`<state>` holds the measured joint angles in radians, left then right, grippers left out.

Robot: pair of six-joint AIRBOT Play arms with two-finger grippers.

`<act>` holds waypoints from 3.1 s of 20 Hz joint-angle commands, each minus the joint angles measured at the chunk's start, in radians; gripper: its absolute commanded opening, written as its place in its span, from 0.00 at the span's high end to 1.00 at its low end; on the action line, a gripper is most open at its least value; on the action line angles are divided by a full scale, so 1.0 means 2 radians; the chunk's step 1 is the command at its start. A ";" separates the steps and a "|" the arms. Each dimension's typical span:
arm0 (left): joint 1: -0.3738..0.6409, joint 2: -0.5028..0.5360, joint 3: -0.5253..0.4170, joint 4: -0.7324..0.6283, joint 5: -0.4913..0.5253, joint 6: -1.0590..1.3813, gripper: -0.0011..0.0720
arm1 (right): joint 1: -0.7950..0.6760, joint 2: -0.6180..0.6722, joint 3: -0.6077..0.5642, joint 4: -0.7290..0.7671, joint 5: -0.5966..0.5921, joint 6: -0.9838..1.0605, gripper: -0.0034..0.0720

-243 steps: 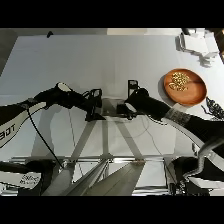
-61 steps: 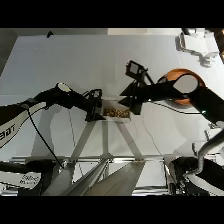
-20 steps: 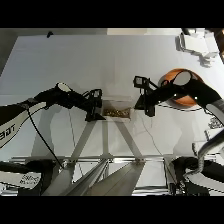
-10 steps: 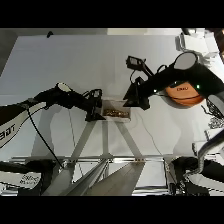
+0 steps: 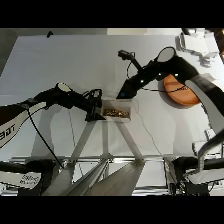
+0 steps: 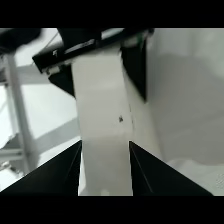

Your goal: Fold the box and place the chain.

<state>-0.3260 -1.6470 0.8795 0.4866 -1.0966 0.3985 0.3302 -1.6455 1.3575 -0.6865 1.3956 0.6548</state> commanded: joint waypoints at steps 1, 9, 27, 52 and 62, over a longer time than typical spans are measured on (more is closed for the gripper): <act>0.000 0.000 0.000 0.000 0.000 0.000 0.83 | 0.004 -0.034 0.004 0.014 0.032 -0.018 0.50; 0.000 0.000 0.000 0.000 0.000 0.000 0.83 | 0.044 0.005 -0.031 -0.033 -0.067 -0.115 0.50; 0.000 0.000 0.000 0.000 0.000 0.000 0.83 | 0.085 0.135 -0.208 -0.065 -0.261 -0.175 0.67; 0.000 0.000 0.000 0.000 0.000 0.000 0.83 | 0.052 0.182 -0.238 0.111 -0.253 -0.113 0.94; 0.000 0.000 0.000 0.000 0.000 0.000 0.83 | 0.034 0.078 -0.253 0.148 -0.214 -0.017 0.94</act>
<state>-0.3260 -1.6470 0.8795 0.4866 -1.0966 0.3985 0.3965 -1.4418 0.8631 -0.3988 0.9733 0.5625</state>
